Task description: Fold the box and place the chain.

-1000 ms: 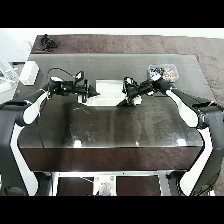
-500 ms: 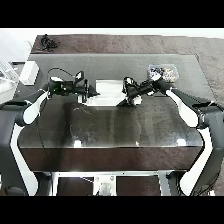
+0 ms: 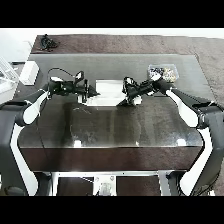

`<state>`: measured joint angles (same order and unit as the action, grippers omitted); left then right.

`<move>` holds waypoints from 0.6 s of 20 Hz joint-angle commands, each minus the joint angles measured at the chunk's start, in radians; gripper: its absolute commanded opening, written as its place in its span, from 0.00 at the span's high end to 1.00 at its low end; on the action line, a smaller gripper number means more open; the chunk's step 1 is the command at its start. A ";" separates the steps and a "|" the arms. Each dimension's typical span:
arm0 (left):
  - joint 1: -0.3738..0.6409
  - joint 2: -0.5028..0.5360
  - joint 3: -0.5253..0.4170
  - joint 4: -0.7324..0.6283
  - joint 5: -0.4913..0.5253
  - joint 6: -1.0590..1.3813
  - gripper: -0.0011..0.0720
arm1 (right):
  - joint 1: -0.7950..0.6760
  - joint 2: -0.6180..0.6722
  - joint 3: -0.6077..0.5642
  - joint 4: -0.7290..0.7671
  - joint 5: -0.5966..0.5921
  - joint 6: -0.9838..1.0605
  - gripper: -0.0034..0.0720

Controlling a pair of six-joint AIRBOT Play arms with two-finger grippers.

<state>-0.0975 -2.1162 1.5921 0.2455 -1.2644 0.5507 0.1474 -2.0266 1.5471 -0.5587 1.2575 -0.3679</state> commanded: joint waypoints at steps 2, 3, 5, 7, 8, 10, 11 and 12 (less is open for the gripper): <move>0.000 -0.001 0.001 0.000 -0.002 0.000 0.96 | 0.001 -0.001 0.000 0.000 0.000 0.000 0.18; 0.000 -0.001 0.001 0.000 -0.003 0.000 0.96 | 0.001 -0.001 0.000 0.000 0.000 0.000 0.18; 0.000 -0.001 0.001 0.000 -0.003 -0.002 0.96 | 0.001 -0.001 0.000 0.000 0.000 0.000 0.18; 0.000 -0.001 0.001 0.000 -0.004 -0.037 0.96 | 0.001 -0.001 0.000 0.000 0.000 0.000 0.18; 0.000 -0.001 0.001 0.000 -0.005 -0.062 0.96 | 0.001 -0.001 0.000 0.000 0.000 0.000 0.18; 0.000 -0.001 0.001 -0.009 -0.003 -0.064 0.96 | 0.001 -0.001 0.000 0.000 0.000 0.000 0.18; 0.000 -0.001 0.001 -0.010 -0.003 -0.064 0.96 | 0.001 -0.001 0.000 0.000 0.000 0.000 0.18; 0.000 -0.001 0.001 -0.011 -0.004 -0.064 0.96 | 0.001 -0.001 0.000 0.000 0.000 0.000 0.18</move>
<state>-0.0975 -2.1162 1.5921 0.2428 -1.2671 0.5014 0.1474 -2.0266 1.5471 -0.5583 1.2575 -0.3679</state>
